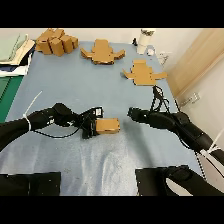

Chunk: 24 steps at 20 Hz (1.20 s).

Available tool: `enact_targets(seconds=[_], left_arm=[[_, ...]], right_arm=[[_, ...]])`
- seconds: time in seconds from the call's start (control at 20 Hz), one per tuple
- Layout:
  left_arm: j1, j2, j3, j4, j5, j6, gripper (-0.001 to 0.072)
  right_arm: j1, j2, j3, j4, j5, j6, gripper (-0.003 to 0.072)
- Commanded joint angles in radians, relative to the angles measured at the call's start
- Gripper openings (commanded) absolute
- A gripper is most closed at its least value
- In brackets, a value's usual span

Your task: Fold the box.

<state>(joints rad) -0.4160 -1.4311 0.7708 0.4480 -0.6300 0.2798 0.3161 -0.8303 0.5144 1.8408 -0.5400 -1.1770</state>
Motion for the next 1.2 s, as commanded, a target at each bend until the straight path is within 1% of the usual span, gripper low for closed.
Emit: enact_targets(seconds=[0.0,0.45,0.6,0.7,0.75,0.85,0.95,1.05,1.15], left_arm=[[0.0,0.0,0.001,0.0,0.0,0.0,0.0529],[-0.002,0.001,0.001,-0.004,0.0,-0.019,0.0528],[0.0,0.023,0.001,-0.003,0.003,-0.022,0.0528],[0.0,0.056,0.002,-0.003,0.019,-0.077,0.0529],[0.0,0.075,0.001,-0.003,0.046,-0.108,0.0529],[0.006,0.106,0.001,-0.002,0.13,-0.144,0.0529],[0.023,0.124,0.001,-0.002,0.253,-0.188,0.0529],[0.061,0.127,0.001,-0.002,0.371,-0.277,0.053],[0.127,0.127,0.001,-0.001,0.455,-0.364,0.053]], right_arm=[[-0.011,-0.014,0.005,-0.006,-0.019,0.072,0.0003],[-0.011,-0.101,0.005,-0.003,-0.035,0.131,0.0003],[-0.011,-0.126,0.005,-0.002,-0.034,0.138,0.0003],[-0.011,-0.137,0.005,-0.002,-0.033,0.138,0.0003],[-0.011,-0.142,0.005,-0.003,-0.032,0.138,0.0003],[-0.011,-0.156,0.005,-0.004,-0.018,0.138,0.0003],[-0.011,-0.166,0.005,-0.004,-0.012,0.138,0.0003],[-0.011,-0.175,0.005,-0.004,-0.013,0.138,0.0003],[-0.011,-0.182,0.005,-0.004,-0.014,0.138,0.0003]])
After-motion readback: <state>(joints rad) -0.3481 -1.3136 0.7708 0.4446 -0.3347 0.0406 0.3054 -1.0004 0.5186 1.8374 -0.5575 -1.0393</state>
